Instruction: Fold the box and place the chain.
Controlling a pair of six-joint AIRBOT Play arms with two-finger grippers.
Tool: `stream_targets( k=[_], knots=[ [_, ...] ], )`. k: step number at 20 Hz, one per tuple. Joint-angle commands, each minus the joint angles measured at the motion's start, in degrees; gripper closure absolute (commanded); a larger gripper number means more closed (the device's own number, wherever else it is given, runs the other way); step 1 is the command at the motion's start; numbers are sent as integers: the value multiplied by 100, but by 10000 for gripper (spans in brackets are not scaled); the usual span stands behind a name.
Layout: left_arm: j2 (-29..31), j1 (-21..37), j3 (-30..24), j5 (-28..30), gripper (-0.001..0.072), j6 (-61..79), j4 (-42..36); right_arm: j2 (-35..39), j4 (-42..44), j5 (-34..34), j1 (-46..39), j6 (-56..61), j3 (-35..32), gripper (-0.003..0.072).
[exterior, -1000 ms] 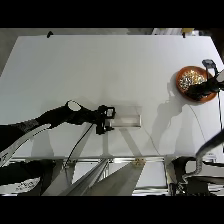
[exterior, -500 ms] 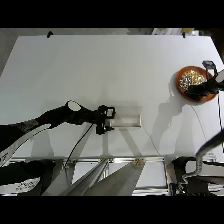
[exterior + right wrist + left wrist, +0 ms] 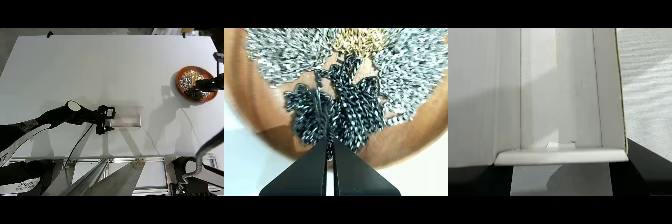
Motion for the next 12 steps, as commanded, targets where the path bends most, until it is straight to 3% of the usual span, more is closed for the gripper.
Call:
stream_targets(
  k=[1, 8, 12],
  knots=[
    [0, -2, 0, 2, 453, 2, 0, 831, 452, 516, 0, -74, 2, 668],
    [0, -2, 0, 2, 453, 2, 0, 2710, 2330, 1513, 85, -601, -2, 668],
    [0, -2, 0, 0, 453, 0, 0, 3394, 2448, 2116, 1001, -610, -2, 668]
  ],
)
